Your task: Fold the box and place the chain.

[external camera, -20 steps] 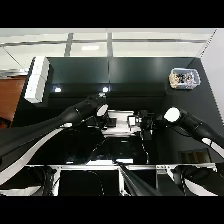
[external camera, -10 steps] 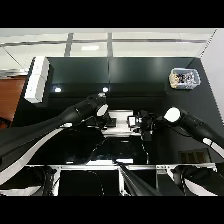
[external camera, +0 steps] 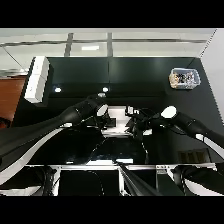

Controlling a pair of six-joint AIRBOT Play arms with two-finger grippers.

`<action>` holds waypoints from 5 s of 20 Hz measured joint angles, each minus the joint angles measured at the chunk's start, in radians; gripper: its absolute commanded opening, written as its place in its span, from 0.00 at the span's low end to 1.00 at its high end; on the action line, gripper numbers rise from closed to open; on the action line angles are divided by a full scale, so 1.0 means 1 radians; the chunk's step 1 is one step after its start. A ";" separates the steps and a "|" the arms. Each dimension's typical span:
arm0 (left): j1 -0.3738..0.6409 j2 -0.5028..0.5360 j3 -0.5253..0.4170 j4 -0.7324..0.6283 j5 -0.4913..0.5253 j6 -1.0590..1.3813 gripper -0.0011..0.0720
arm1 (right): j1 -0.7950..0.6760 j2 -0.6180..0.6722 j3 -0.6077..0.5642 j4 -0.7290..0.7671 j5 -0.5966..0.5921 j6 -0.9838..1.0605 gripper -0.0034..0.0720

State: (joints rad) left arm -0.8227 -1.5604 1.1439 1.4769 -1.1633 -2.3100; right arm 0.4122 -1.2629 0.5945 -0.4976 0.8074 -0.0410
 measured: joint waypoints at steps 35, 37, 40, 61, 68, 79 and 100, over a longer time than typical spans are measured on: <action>0.002 0.000 0.000 -0.002 -0.017 0.002 0.05 | -0.387 -0.036 0.047 0.011 0.401 0.988 0.66; 0.002 0.000 0.000 -0.001 -0.017 0.002 0.05 | -0.354 -0.037 0.063 0.012 0.411 1.001 0.66; 0.002 0.000 0.000 -0.001 -0.017 0.002 0.05 | -0.293 -0.038 0.073 0.010 0.412 1.015 0.52; 0.002 0.000 0.000 -0.001 -0.016 0.001 0.05 | 0.189 -0.093 0.348 -0.704 0.257 1.906 0.44; 0.002 0.000 0.000 -0.001 -0.016 0.001 0.05 | 0.298 -0.150 0.395 -0.872 0.270 2.198 0.27; 0.002 0.000 0.000 -0.001 -0.018 0.004 0.05 | 0.314 -0.168 0.400 -0.908 0.279 2.267 0.39; 0.002 0.000 0.000 -0.002 -0.017 0.000 0.05 | 0.324 -0.199 0.401 -0.913 0.265 2.273 0.17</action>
State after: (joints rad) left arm -0.8207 -1.5604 1.1439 1.4754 -1.1805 -2.3104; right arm 0.7364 -1.4616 0.9951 -1.4109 1.0721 2.2318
